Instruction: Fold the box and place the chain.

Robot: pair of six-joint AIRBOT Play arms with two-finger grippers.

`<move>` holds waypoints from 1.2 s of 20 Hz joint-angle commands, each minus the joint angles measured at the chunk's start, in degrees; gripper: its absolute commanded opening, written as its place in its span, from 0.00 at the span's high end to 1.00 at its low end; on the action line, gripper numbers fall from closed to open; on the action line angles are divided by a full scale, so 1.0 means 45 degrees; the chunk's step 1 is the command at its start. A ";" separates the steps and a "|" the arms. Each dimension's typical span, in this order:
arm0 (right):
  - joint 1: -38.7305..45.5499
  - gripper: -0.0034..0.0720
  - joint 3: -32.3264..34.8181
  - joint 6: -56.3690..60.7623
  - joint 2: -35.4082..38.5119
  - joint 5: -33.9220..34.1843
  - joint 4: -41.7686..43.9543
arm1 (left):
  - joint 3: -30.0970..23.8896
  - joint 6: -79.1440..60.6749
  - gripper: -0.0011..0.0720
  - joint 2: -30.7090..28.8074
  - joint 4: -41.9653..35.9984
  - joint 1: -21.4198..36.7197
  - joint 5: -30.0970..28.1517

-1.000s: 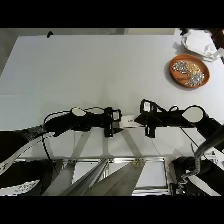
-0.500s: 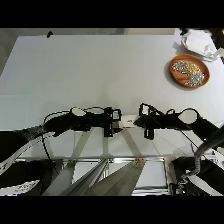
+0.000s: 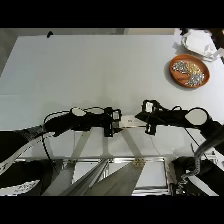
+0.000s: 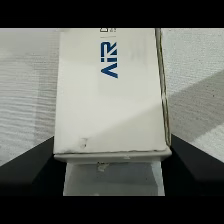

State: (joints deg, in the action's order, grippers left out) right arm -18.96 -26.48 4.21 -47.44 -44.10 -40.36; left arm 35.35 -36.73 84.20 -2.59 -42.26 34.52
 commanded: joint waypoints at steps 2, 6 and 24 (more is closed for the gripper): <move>0.0398 0.93 -0.0661 0.5260 0.1404 0.0015 -0.3235 | 0.0005 0.0024 0.61 0.0000 0.0005 0.0005 0.0005; 0.2579 0.93 -0.0675 1.2998 0.1598 -0.1855 -0.9763 | 0.0005 0.0024 0.61 0.0000 0.0005 0.0005 0.0010; 0.8369 0.93 -0.0670 1.5314 0.0194 -0.4629 -0.9486 | 0.0005 0.0257 0.61 0.0000 -0.0228 0.0005 0.0879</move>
State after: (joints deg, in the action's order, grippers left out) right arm 18.35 -29.45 72.86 -46.39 -65.04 -84.60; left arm 35.35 -35.79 84.20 -2.87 -42.26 35.88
